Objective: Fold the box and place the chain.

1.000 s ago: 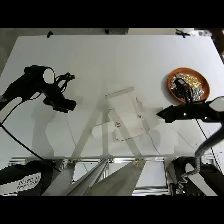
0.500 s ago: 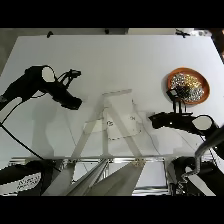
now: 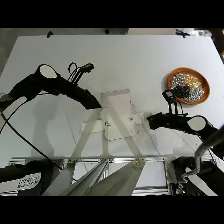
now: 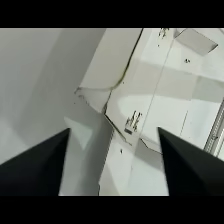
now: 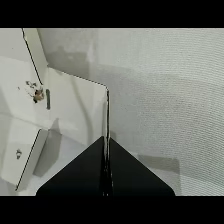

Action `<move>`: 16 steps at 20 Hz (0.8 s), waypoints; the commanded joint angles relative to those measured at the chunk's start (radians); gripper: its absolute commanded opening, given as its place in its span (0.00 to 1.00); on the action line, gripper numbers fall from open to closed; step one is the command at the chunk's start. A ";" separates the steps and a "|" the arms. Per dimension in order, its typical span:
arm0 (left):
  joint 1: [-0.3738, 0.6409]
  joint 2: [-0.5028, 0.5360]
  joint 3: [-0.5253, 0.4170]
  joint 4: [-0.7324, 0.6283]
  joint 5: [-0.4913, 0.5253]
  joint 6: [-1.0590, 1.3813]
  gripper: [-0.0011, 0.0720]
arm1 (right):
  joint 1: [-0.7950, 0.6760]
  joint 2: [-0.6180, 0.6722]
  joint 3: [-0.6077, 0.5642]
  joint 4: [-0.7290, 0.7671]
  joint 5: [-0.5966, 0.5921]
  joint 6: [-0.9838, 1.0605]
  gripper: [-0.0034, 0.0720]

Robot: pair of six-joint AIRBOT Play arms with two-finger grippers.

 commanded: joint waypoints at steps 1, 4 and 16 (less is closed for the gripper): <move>-0.001 -0.064 -0.001 -0.048 0.012 0.076 0.90 | 0.003 -0.003 0.000 -0.002 -0.003 -0.006 0.06; -0.015 -0.149 -0.001 -0.103 0.002 0.121 0.96 | 0.003 -0.003 0.000 -0.001 0.003 -0.006 0.06; -0.124 -0.250 0.000 -0.219 0.047 0.293 0.14 | 0.003 -0.003 0.000 -0.002 0.005 -0.006 0.06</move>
